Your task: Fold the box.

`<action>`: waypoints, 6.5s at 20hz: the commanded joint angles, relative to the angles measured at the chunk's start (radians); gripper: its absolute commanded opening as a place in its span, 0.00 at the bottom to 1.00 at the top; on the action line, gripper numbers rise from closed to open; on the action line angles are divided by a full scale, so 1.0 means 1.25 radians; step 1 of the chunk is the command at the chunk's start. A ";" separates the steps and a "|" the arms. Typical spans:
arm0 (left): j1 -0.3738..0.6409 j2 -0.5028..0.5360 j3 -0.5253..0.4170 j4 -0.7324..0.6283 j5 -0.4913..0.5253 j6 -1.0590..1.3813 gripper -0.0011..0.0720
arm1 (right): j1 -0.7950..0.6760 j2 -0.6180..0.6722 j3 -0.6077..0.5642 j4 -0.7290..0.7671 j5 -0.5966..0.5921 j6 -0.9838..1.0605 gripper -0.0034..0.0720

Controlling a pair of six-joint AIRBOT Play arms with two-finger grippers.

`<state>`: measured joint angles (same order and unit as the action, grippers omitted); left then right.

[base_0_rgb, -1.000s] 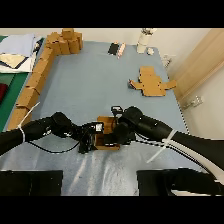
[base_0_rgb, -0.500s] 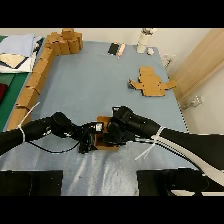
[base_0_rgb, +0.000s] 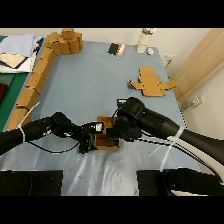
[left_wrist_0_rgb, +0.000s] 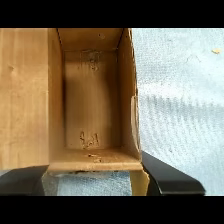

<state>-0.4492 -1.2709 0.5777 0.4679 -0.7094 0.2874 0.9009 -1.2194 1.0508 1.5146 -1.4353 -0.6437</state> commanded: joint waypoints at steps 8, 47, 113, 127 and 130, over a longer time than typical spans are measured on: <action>0.000 -0.001 0.001 0.000 0.000 0.000 0.62 | -0.502 -0.096 -0.067 0.498 0.363 -0.713 0.05; 0.000 -0.001 0.001 0.000 0.000 0.000 0.62 | 0.182 0.328 -0.440 -0.128 0.641 -1.115 0.65; 0.000 -0.001 0.001 0.000 0.001 0.000 0.62 | 0.087 0.398 -0.675 0.154 1.293 0.000 0.05; 0.000 -0.001 0.001 0.000 0.000 0.000 0.62 | 0.094 0.356 -0.675 0.147 1.141 -0.002 0.05; 0.000 -0.001 0.001 0.000 0.000 0.000 0.62 | 0.098 0.355 -0.675 0.147 1.140 -0.002 0.05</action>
<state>-0.4492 -1.2709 0.5777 0.4675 -0.7090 0.2867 1.0199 -0.7666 0.2073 1.7008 -0.0006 -0.6464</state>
